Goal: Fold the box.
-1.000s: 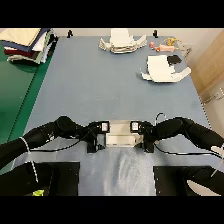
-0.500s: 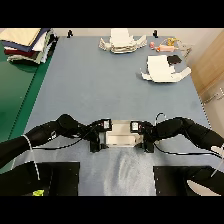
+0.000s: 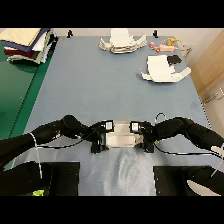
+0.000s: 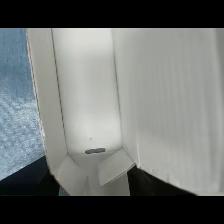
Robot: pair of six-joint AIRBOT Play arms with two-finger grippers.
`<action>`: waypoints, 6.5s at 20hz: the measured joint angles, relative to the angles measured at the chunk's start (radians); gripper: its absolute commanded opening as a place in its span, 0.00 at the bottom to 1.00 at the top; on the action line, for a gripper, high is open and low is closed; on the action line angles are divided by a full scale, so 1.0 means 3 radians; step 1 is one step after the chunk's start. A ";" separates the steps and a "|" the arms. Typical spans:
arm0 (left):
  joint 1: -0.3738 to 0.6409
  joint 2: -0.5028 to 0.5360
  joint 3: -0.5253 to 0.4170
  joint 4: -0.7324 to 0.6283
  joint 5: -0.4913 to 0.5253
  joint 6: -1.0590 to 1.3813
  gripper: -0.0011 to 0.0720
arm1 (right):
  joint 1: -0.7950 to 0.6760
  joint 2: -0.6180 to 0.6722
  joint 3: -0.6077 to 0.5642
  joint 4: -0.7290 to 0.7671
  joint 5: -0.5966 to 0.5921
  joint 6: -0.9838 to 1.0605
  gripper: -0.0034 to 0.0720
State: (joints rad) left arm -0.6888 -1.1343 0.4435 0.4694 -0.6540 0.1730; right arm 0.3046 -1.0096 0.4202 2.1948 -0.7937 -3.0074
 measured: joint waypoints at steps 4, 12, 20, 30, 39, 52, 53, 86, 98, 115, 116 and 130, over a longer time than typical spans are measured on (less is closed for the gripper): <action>-0.0010 -0.0017 0.0010 0.0003 0.0000 0.0013 0.88 | 0.0000 0.0000 0.0000 0.0001 0.0000 0.0008 0.63; -0.0010 -0.0039 0.0014 0.0001 0.0004 0.0085 0.66 | 0.0001 0.0000 0.0000 0.0001 0.0000 0.0010 0.63; -0.0010 -0.0043 0.0014 0.0004 0.0039 0.0098 0.66 | 0.0001 0.0000 0.0000 0.0000 0.0000 0.0010 0.63; -0.0010 -0.0043 0.0014 0.0004 0.0075 0.0099 0.66 | 0.0001 0.0000 0.0000 0.0001 0.0000 0.0010 0.63; -0.0014 -0.0048 0.0014 0.0001 0.0093 0.0107 0.66 | 0.0004 0.0018 0.0010 0.0001 -0.0013 0.0164 1.00; -0.0014 -0.0048 0.0014 0.0006 0.0085 0.0106 0.66 | 0.0003 0.0813 0.0284 -0.1030 -0.0662 0.1530 0.98; -0.0014 -0.0048 0.0014 0.0006 0.0084 0.0103 0.66 | 0.0003 0.0870 0.0289 -0.1094 -0.0740 0.1704 0.93; -0.0014 -0.0048 0.0014 0.0004 0.0083 0.0100 0.66 | 0.0233 -0.0776 0.1088 0.0262 -0.0061 0.3304 0.05; -0.0014 -0.0048 0.0014 0.0004 0.0083 0.0098 0.66 | 0.0231 0.0760 0.0910 -0.0610 -0.1006 0.3105 0.40; -0.0014 -0.0048 0.0013 -0.0032 0.0197 0.0095 0.66 | 0.0237 0.0748 -0.0032 -0.1047 -0.0099 0.1254 0.63; -0.0014 -0.0048 0.0013 -0.0032 0.0198 0.0095 0.66 | 0.0244 0.0726 -0.0034 -0.0993 -0.0045 0.1171 0.62; -0.0014 -0.0048 0.0013 -0.0029 0.0202 0.0098 0.66 | 0.0500 0.0594 -0.0039 -0.0601 0.0228 0.0886 0.85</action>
State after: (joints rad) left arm -0.6930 -1.1488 0.4473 0.4606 -0.5934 0.2024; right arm 0.4545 -0.8314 0.4084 2.0144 -0.7254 -2.7415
